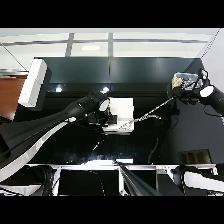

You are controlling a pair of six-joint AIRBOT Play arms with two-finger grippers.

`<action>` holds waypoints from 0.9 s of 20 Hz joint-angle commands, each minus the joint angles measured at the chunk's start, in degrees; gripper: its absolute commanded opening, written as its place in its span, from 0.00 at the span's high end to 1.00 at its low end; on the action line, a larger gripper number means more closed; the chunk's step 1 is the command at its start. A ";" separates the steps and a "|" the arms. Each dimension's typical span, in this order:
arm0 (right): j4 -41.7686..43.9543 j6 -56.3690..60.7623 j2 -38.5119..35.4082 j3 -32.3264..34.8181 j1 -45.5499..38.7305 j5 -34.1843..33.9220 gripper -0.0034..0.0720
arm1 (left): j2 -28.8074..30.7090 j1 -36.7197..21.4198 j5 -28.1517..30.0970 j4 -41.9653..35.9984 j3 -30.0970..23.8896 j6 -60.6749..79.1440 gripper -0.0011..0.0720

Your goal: Fold the box and place the chain.

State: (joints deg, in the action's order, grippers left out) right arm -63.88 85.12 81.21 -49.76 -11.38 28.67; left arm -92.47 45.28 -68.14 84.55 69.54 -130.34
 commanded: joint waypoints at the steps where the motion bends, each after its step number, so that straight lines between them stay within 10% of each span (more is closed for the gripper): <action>1: -0.02 0.17 1.60 -0.35 -0.04 -1.49 0.56 | 0.02 -0.02 -0.04 0.00 0.00 0.02 0.94; 2: -0.02 0.15 1.55 -0.46 -0.04 -1.42 0.75 | 0.02 -0.02 -0.07 0.00 0.00 0.02 0.94; 5: -0.74 -0.02 1.53 -1.40 -0.07 0.33 0.93 | 0.02 -0.02 -0.04 0.02 0.00 0.02 0.94; 18: -2.56 -3.98 -23.96 -8.87 -0.04 18.91 0.93 | 0.02 -0.02 -0.07 0.02 0.00 0.02 0.94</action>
State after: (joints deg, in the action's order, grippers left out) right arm -66.32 81.82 65.34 -58.08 -11.44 43.86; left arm -92.47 45.28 -68.18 84.55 69.54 -130.34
